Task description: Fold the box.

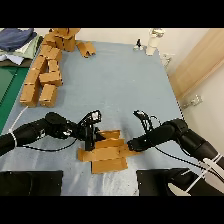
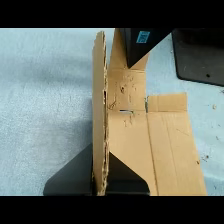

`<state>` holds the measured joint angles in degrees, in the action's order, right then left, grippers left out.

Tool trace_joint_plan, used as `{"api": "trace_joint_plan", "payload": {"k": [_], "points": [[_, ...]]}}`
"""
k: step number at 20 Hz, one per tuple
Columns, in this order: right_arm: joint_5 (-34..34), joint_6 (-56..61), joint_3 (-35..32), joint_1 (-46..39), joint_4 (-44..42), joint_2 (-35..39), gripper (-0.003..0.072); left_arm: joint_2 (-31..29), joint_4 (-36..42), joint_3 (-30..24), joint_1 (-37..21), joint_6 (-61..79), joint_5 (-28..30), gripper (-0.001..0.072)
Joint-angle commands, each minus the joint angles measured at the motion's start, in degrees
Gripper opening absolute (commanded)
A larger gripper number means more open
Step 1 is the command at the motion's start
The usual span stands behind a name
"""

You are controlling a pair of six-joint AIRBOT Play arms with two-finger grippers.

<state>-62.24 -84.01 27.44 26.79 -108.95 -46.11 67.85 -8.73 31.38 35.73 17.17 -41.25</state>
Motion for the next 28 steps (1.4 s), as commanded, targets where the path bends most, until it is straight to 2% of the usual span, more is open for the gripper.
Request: {"api": "trace_joint_plan", "payload": {"k": [1,4,12,14,18,28], "points": [[3.21,0.59,-1.33,0.24,4.37,-0.02,0.0003,-1.18,0.39,0.11,0.02,-0.02,-0.37,0.0014],[5.92,1.97,-1.33,0.22,7.48,-0.57,0.0003,-1.31,0.44,0.11,0.02,0.00,-1.09,0.0014],[8.72,2.14,-1.31,0.24,7.13,-2.73,0.0003,-1.09,1.49,0.09,0.04,2.62,0.76,0.0014],[9.25,2.16,-1.31,0.24,7.10,-2.75,0.0003,-0.50,1.46,0.04,0.96,3.17,1.14,0.0014],[10.43,2.16,-1.31,0.24,7.15,-2.73,0.0003,-0.46,1.46,0.04,4.96,4.48,5.75,0.0014],[9.99,2.16,1.42,0.22,11.98,-2.73,0.0003,-0.48,1.01,0.04,6.45,1.16,2.29,0.0014]]}}
